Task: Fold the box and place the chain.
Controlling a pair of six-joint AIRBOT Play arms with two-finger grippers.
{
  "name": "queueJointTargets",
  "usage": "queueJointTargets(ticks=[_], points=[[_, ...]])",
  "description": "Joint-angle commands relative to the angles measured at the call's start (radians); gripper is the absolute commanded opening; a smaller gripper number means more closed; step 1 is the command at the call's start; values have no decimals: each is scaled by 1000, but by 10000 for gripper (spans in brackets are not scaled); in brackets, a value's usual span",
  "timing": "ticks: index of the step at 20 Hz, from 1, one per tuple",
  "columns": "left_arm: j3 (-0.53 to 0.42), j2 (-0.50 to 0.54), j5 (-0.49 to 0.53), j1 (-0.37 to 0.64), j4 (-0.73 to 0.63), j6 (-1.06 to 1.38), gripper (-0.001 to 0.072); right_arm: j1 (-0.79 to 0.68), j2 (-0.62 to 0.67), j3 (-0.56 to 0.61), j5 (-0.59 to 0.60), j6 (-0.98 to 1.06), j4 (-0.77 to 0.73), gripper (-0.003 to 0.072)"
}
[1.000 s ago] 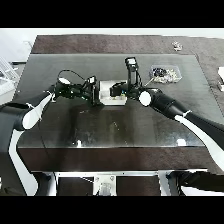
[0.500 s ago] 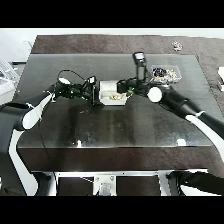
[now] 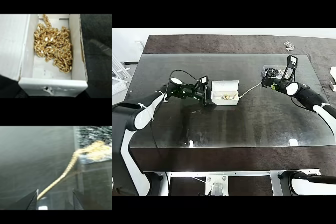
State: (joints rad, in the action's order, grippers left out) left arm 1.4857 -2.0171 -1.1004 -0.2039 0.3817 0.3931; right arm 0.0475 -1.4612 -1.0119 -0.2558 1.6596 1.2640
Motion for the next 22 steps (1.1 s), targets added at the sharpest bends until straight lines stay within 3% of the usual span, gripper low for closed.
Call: queueJointTargets(ticks=[1,10,13,15,17,22], points=[[0,0,0,1,0,0,352,-37,-142,-74,36,12,-34,525],[0,0,0,1,0,0,352,-14,-346,-301,-15,8,-117,514],[0,0,0,1,0,0,352,-11,-372,-319,-14,4,-146,378],[0,0,0,1,0,0,352,-8,-372,-321,-13,-21,-146,168],[0,0,0,1,0,0,352,-8,-372,-321,-13,-21,-146,9],[0,0,0,1,0,0,352,8,-291,-320,-10,-22,-145,4]])
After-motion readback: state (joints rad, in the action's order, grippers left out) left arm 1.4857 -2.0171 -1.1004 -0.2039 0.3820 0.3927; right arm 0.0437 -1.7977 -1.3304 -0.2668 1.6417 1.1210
